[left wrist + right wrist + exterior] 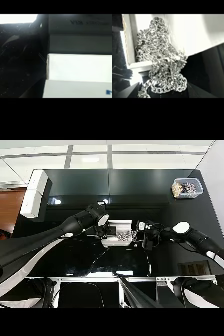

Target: Fold the box and place the chain.

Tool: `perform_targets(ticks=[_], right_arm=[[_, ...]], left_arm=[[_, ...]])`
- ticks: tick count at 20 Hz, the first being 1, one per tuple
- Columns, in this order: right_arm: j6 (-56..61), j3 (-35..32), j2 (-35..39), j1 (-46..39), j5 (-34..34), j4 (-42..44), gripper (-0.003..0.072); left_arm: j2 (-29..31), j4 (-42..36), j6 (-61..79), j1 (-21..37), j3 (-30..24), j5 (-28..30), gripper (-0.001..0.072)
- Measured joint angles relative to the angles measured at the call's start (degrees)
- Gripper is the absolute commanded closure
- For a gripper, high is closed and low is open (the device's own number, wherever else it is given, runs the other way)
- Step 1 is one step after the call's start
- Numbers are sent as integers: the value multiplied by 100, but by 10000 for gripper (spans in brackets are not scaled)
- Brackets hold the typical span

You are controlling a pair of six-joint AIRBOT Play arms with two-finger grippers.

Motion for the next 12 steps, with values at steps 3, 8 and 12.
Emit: perform_targets(ticks=[3, 8, 12], right_arm=[[-175, 13, -153, 20, -140, 120, -4], [-234, 74, -302, 221, -323, 144, 55], [66, 105, -341, 260, -466, 57, 678]], left_arm=[[0, 0, 2, 0, -2, 0, 679], [0, 0, 2, 0, -2, 0, 679], [0, 2, 2, 0, -2, 0, 679]])
